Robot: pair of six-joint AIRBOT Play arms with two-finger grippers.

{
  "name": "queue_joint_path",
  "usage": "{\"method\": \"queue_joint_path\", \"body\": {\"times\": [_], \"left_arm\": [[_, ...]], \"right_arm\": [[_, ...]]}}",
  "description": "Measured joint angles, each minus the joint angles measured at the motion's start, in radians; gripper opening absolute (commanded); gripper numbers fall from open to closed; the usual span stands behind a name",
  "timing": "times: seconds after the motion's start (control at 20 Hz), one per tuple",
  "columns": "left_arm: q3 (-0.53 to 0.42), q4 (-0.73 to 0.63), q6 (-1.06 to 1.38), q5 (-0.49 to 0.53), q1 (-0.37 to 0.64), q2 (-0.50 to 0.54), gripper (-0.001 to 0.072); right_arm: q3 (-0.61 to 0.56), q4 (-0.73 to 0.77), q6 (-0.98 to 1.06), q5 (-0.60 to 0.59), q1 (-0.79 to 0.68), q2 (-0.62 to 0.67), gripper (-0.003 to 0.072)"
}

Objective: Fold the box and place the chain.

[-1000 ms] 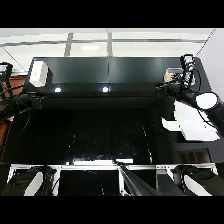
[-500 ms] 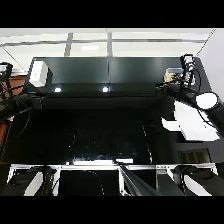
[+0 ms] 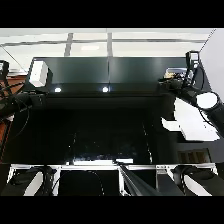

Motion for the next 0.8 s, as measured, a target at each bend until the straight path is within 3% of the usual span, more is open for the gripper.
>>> {"method": "queue_joint_path", "body": {"times": [0.05,0.1,0.15,0.2,0.45,0.65,0.8], "left_arm": [[0.000,-0.006,0.000,0.006,0.000,-0.003,0.0145],[0.000,-0.013,0.000,0.007,0.000,-0.010,0.0408],[0.000,-0.021,-0.001,0.008,0.000,-0.017,0.0676],[0.000,-0.027,-0.004,0.006,-0.001,-0.026,0.0713],[0.000,-0.029,-0.003,-0.008,-0.002,-0.082,0.0713],[0.000,-0.026,-0.002,-0.014,-0.002,-0.129,0.0704],[0.000,-0.026,-0.002,-0.015,-0.002,-0.156,0.0704]], "right_arm": [[0.000,0.005,0.000,-0.030,-0.001,-0.001,0.0581],[0.000,0.005,0.000,-0.059,-0.005,-0.003,0.0703],[0.000,-0.004,-0.001,-0.076,-0.012,-0.007,0.0703],[0.000,-0.021,-0.003,-0.084,-0.024,-0.012,0.0702],[0.008,-0.129,0.059,-0.029,-0.200,-0.035,0.0701],[0.070,-0.266,0.201,0.068,-0.594,-0.088,0.0700],[0.148,-0.328,0.269,0.221,-0.918,-0.149,0.0700]]}}
